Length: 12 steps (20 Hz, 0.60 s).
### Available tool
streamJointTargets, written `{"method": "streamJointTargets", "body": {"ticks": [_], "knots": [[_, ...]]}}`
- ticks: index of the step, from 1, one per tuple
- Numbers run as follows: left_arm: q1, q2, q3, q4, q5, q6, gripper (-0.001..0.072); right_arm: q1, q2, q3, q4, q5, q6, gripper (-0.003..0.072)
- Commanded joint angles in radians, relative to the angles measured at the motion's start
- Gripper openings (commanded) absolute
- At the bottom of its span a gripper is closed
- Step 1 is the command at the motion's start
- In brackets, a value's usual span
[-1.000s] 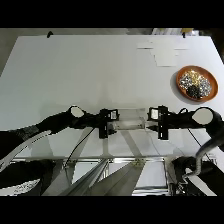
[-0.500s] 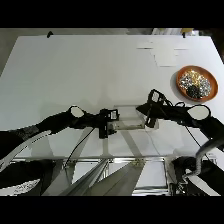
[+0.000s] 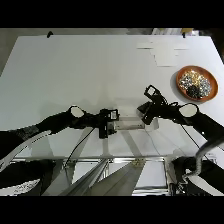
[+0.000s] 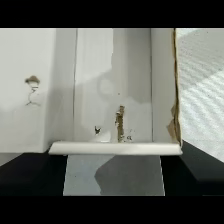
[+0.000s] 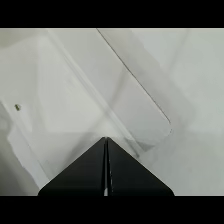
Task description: Fold the box and place the chain.
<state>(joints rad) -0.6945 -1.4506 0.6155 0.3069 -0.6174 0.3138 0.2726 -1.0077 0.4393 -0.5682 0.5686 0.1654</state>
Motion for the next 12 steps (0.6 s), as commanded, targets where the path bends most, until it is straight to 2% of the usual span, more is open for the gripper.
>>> {"method": "streamJointTargets", "body": {"ticks": [1,4,7,9,10,11,12], "knots": [[0.001,0.001,0.0,0.0,0.0,0.0,0.0207,0.0,0.113,0.001,-0.053,0.066,0.023,0.0017],[0.001,0.001,0.0,0.0,0.0,0.0,0.0207,0.0,0.2,0.001,-0.289,0.164,0.019,0.0017],[0.001,0.001,0.0,0.0,0.0,0.0,0.0207,0.0,0.206,0.001,-0.586,0.307,0.011,0.0017],[0.001,0.001,0.0,0.0,0.0,0.001,0.0207,0.0,0.205,0.001,-0.612,0.344,-0.005,0.0017],[0.001,0.001,0.0,0.0,0.0,0.0,0.0207,0.0,0.204,0.001,-0.577,0.361,-0.093,0.002],[0.001,0.001,0.0,0.0,0.0,0.0,0.0207,0.0,0.198,0.0,-0.53,0.382,-0.211,0.0061],[0.001,0.001,0.0,0.0,0.0,0.0,0.0207,0.0,0.185,0.0,-0.493,0.39,-0.299,0.0197]]}}
